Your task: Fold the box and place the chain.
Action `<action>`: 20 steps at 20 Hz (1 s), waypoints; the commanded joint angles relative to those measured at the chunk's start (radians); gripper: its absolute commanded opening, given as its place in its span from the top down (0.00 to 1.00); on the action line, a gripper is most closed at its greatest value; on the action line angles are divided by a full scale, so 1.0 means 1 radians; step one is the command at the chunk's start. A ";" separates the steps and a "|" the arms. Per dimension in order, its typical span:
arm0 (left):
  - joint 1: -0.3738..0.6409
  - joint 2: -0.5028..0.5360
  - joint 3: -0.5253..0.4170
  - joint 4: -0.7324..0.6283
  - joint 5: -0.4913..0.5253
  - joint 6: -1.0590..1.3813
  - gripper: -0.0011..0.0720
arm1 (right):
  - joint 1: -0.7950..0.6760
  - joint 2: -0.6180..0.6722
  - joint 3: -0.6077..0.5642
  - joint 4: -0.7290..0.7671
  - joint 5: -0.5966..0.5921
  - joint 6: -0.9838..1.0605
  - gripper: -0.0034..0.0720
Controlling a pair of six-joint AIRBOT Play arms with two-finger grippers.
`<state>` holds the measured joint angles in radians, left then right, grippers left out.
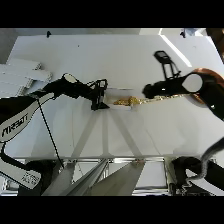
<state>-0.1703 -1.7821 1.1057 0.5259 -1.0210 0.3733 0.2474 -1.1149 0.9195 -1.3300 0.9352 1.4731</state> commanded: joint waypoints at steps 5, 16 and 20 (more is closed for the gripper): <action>0.001 0.001 0.000 0.000 0.000 0.000 0.51 | -0.198 -0.029 -0.002 -0.246 0.066 0.319 0.21; 0.000 0.001 0.000 0.000 0.000 0.000 0.51 | -0.170 -0.279 -0.002 -0.363 -0.050 0.498 0.21; 0.001 0.001 0.000 0.000 0.000 0.000 0.51 | -0.169 -0.337 -0.002 -0.363 -0.101 0.502 0.25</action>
